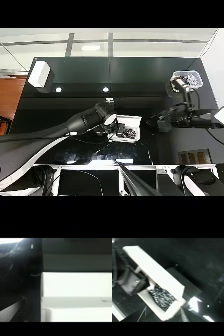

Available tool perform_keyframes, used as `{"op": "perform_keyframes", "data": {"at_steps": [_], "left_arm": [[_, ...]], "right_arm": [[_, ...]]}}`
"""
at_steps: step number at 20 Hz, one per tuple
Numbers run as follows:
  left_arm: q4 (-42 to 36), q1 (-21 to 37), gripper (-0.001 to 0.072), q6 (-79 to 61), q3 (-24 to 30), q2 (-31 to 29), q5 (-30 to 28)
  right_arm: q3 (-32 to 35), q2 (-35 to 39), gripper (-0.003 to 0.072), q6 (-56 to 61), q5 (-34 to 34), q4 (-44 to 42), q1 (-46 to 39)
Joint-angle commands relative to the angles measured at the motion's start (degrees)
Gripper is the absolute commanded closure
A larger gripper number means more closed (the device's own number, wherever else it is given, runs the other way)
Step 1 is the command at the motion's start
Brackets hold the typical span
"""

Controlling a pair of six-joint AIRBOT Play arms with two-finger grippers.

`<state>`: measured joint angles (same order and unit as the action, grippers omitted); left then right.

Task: Fold the box and place the chain.

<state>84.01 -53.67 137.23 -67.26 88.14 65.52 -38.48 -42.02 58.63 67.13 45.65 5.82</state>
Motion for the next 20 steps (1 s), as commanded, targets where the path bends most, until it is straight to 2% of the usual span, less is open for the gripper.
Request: {"op": "perform_keyframes", "data": {"at_steps": [1, 6, 9, 10, 12, 13, 15, 17, 19, 20], "left_arm": [[-0.7, 1.4, 0.0094, -7.5, -2.3, -2.2, 1.9], [-1.0, 8.0, 0.0096, -26.8, -2.1, -11.6, 7.6], [-6.7, 14.3, 0.0096, -40.1, 0.3, -18.0, 5.7], [-11.4, 17.4, 0.0097, -45.9, 2.3, -19.9, 4.7], [-27.9, 25.3, 0.0097, -59.5, 8.6, -22.6, 3.1], [-38.1, 29.6, 0.0097, -68.6, 13.2, -23.7, 2.5], [-53.9, 36.3, 0.0097, -87.6, 21.7, -24.2, 3.2], [-61.2, 40.1, 0.0097, -103.1, 28.1, -23.6, 3.2], [-61.6, 40.8, 0.0092, -113.8, 31.7, -22.1, 1.2], [-61.6, 40.5, 0.0006, -120.8, 32.7, -21.3, 0.9]], "right_arm": [[-0.1, 0.8, 0.0178, 0.3, 3.3, 0.5, -7.0], [-0.1, 0.8, 0.0178, 0.3, 3.2, 0.5, -9.4], [-0.1, 0.8, 0.0178, 0.3, 3.4, 0.5, -9.4], [-0.1, 0.8, 0.0178, 0.3, 3.4, 0.5, -9.4], [-0.1, 0.8, 0.0179, 0.3, 3.4, 0.5, -9.4], [-0.1, 0.8, 0.0179, 0.3, 3.4, 0.5, -9.4], [-0.1, 0.8, 0.0179, 0.8, 3.5, 0.5, -9.4], [-0.1, 0.8, 0.0179, 1.4, 3.5, 0.5, -9.4], [-0.1, 0.8, 0.0178, 2.0, 3.3, 0.5, -9.4], [-0.1, 0.8, 0.0179, 2.0, 3.3, 0.5, -9.4]]}}
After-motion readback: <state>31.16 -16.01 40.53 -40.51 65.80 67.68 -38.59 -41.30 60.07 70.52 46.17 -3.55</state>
